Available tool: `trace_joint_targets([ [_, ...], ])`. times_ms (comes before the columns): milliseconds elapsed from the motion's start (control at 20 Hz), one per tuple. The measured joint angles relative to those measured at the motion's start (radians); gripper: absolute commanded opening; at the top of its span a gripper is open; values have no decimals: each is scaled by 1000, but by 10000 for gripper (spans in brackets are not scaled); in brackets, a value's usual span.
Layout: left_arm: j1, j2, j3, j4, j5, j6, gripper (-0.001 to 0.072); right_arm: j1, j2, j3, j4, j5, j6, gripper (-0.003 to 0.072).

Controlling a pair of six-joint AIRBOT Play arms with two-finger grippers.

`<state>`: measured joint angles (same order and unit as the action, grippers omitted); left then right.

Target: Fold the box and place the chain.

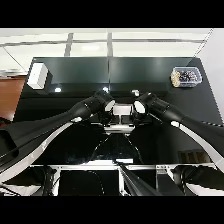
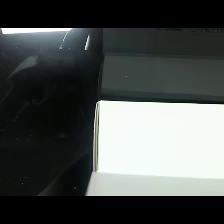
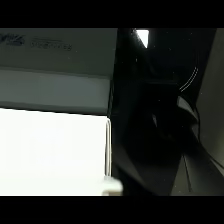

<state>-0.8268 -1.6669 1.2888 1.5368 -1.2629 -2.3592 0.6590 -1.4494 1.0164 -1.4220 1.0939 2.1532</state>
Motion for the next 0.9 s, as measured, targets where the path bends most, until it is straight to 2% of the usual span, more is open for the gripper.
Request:
trace_joint_targets([
  [250, 0, 0, 0, -2, -2, -3, 29, 0, 0, 0, -2, -2, 3, 18],
  [350, 0, 0, 0, 2, 5, 3, 29, 0, 0, 3, -17, -2, -6, 380],
  [650, 0, 0, 0, 0, 3, 0, 29, -8, 45, 62, -78, 67, -72, 382],
  [900, 1, 0, 0, 0, 3, -2, 29, -44, 245, 100, -150, 122, -171, 380],
])
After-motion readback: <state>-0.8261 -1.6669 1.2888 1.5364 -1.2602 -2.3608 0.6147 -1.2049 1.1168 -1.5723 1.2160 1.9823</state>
